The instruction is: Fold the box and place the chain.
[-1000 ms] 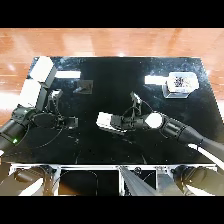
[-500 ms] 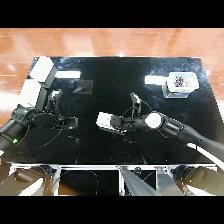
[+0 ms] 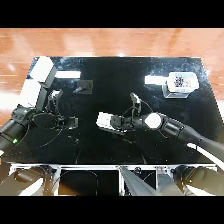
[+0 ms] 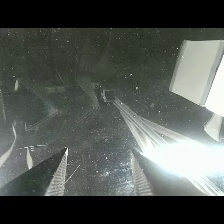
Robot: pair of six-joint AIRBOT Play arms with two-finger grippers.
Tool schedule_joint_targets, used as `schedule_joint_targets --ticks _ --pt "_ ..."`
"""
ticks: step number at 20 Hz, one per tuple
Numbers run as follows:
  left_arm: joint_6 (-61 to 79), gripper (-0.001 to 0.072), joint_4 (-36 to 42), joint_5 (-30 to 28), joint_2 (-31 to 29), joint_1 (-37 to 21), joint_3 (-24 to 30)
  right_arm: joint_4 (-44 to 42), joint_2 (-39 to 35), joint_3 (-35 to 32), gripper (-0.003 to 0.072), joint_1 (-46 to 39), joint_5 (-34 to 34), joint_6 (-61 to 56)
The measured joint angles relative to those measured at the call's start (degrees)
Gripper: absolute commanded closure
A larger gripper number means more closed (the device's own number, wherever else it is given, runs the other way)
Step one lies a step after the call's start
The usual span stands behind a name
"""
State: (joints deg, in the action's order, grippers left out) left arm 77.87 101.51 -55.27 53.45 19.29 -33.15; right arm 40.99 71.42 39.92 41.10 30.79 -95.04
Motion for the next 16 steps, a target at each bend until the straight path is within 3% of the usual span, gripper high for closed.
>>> schedule_joint_targets --ticks 10,16 --pt "0.0 0.0205 0.0 0.0 0.0 0.0 0.0 -0.9 -0.8 0.9 0.0652 -0.1 0.7 0.4" --pt "1.9 0.0205 0.0 -0.3 0.0 0.0 -0.3 -1.6 -5.1 1.5 0.0652 -1.0 1.6 1.5"
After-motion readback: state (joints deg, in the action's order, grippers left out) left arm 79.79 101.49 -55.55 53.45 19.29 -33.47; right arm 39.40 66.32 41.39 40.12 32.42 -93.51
